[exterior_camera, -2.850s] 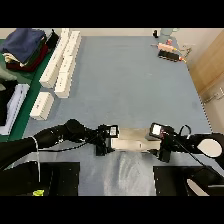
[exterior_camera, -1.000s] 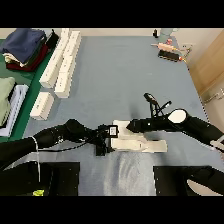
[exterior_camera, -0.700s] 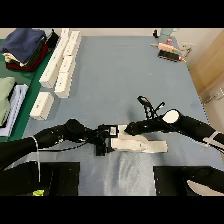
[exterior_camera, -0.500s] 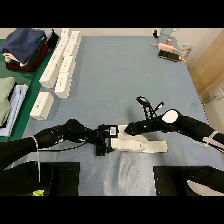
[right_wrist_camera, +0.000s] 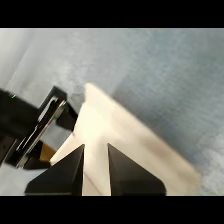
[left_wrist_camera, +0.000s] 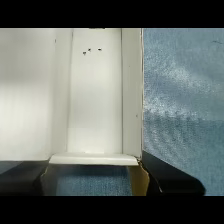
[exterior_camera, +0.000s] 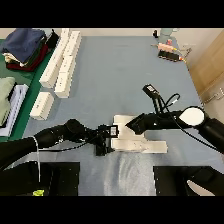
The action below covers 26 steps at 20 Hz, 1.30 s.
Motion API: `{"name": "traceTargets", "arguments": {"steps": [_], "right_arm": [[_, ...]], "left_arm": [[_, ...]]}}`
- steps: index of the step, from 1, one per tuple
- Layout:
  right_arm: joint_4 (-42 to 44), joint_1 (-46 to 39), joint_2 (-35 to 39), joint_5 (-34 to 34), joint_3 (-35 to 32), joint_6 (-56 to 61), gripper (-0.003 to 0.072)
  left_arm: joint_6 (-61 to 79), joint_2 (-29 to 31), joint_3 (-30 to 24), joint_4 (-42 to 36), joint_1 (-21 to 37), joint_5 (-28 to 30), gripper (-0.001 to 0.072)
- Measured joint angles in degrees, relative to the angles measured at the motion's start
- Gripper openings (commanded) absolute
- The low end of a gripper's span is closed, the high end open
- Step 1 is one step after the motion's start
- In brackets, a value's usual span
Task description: Fold the box.
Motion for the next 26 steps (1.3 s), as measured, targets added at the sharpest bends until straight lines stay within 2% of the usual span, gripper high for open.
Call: {"name": "traceTargets", "arguments": {"steps": [1, 3, 6, 9, 13, 18, 20, 22, 23, 26], "right_arm": [[-2.5, 0.0, 2.8, 2.2, 0.1, 0.0, 0.0238], [-8.2, 0.0, 7.6, 7.5, 0.1, -0.3, 0.046], [-16.4, 0.1, 12.8, 15.9, -1.5, -3.1, 0.0588], [-23.1, 0.1, 16.1, 19.8, -5.5, -10.0, 0.0587], [-26.5, 0.0, 17.7, 14.7, -11.6, -22.8, 0.0588], [-24.8, 0.1, 16.4, 7.8, -15.4, -33.6, 0.0574], [-23.8, 0.0, 15.5, 5.8, -15.9, -35.6, 0.0364], [-21.9, 0.1, 14.4, 4.5, -16.2, -37.5, 0.0236], [-21.0, 0.1, 13.9, 4.2, -16.3, -38.0, 0.0207], [-18.7, 0.7, 13.1, 3.2, -16.4, -39.2, 0.0206]], "left_arm": [[0.0, 0.0, 0.0, 0.0, 0.0, 0.0, 0.0519], [0.0, 0.0, 0.0, 0.0, 0.0, 0.0, 0.0519], [0.0, 0.0, 0.0, 0.0, 0.0, 0.0, 0.0519], [0.0, 0.0, 0.0, 0.0, 0.0, 0.0, 0.0519], [0.0, 0.0, 0.0, 0.0, 0.0, 0.0, 0.0519], [-0.1, 0.0, 0.0, 0.0, 0.0, 0.0, 0.0519], [-0.1, 0.0, 0.0, 0.0, 0.0, 0.0, 0.0519], [-0.1, 0.0, 0.0, 0.0, 0.0, 0.0, 0.0519], [-0.1, 0.0, 0.0, 0.0, 0.0, 0.0, 0.0519], [-0.1, 0.0, 0.0, 0.0, 0.0, 0.0, 0.0519]]}}
